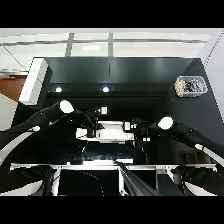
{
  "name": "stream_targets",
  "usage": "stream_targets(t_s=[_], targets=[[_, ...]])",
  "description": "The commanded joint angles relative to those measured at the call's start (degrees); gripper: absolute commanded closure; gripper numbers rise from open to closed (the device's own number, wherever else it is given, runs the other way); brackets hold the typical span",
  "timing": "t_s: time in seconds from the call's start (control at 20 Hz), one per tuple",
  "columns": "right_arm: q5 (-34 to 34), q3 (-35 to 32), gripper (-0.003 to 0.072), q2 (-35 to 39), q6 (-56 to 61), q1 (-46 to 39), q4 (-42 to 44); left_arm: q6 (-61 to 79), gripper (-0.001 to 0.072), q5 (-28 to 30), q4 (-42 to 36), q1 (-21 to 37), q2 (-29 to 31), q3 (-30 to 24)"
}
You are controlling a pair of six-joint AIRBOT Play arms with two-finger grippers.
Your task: Fold the box and place the chain.
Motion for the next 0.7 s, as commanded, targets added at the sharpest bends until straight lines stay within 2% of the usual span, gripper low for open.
stream_targets(t_s=[0.0,0.65], targets=[[-1.4,0.0,0.0088,-0.2,0.6,0.4,0.0,0.1,0.0680,-0.4,0.0,0.0,0.0,0.0],[-2.8,0.0,0.0088,-0.2,0.9,0.4,0.1,0.1,0.0680,-0.9,0.0,0.0,0.0,0.0]])
